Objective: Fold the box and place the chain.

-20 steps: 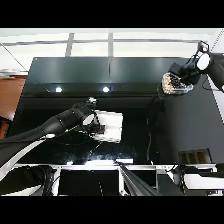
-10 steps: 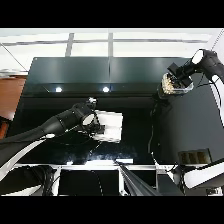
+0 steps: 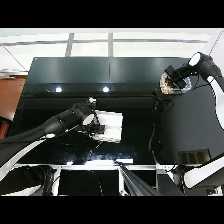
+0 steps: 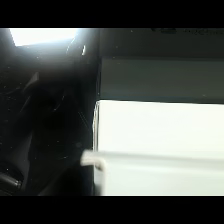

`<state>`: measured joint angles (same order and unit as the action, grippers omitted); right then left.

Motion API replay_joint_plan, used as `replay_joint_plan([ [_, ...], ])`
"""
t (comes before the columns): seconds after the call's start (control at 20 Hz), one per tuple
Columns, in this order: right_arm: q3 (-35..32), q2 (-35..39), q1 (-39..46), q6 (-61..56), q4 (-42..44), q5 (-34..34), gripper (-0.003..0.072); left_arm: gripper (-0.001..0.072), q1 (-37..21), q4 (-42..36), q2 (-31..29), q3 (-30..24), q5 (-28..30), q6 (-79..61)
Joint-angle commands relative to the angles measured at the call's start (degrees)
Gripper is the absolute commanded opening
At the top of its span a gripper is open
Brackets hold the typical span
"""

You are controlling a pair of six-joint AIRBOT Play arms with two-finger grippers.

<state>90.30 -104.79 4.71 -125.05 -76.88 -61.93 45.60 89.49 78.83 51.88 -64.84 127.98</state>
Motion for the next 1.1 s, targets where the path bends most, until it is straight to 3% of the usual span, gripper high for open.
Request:
replay_joint_plan([
  [0.0, 1.5, -0.1, 0.7, 7.0, 1.4, -2.6, 0.0023, 0.0028, 0.0, 0.0, 0.0, 0.0, 0.1, 0.0],
  [0.25, 3.4, 6.2, 1.6, 17.6, 1.5, -6.4, 0.0021, 0.0027, 0.0, 0.0, 0.0, 0.0, 0.3, 0.0],
  [0.65, 4.1, 25.7, 1.6, 26.4, 1.9, -4.6, 0.0021, 0.0027, 0.0, -0.2, 0.0, 0.0, 0.1, 0.0],
  [0.85, 11.5, 32.3, 1.6, 27.1, 2.5, -5.1, 0.002, 0.0028, -0.2, -0.2, 0.0, 0.0, 0.2, 0.0],
  [1.05, 21.0, 34.6, 1.6, 30.7, 10.1, -8.2, 0.002, 0.0027, -0.2, -0.2, 0.0, 0.0, 0.0, 0.0],
])
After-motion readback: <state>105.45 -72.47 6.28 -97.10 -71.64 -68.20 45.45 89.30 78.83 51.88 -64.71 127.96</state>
